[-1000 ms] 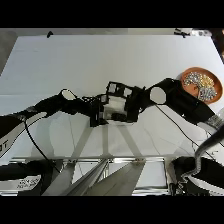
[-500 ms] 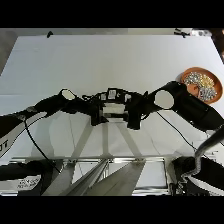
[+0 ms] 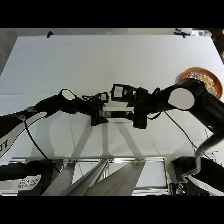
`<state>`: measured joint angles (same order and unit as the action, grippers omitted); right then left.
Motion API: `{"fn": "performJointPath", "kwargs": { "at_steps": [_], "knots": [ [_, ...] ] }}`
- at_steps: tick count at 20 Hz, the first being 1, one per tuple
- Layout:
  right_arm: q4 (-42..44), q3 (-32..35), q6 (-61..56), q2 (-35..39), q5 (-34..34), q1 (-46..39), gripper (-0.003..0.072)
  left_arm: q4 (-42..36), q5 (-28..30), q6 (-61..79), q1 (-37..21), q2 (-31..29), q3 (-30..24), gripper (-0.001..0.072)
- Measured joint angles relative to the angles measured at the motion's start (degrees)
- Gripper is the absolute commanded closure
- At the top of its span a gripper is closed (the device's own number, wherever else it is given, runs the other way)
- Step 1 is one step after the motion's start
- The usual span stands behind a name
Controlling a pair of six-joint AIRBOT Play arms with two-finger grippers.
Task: Fold the box and place the chain.
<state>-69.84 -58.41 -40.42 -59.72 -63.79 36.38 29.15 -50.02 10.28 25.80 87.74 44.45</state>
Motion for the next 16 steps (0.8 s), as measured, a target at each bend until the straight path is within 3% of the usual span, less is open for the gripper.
{"fn": "performJointPath", "kwargs": {
  "at_steps": [7, 16],
  "knots": [
    [10.2, -1.3, 10.2, -3.8, 2.6, -6.7, 0.0329, 0.0, 0.0, 0.0, 0.0, 0.0, 0.0, 0.0326],
    [19.1, -1.5, 13.5, -14.6, -3.5, -11.2, 0.0371, 0.0, 0.0, -0.1, 0.0, 0.0, 0.0, 0.0326]
  ]
}}
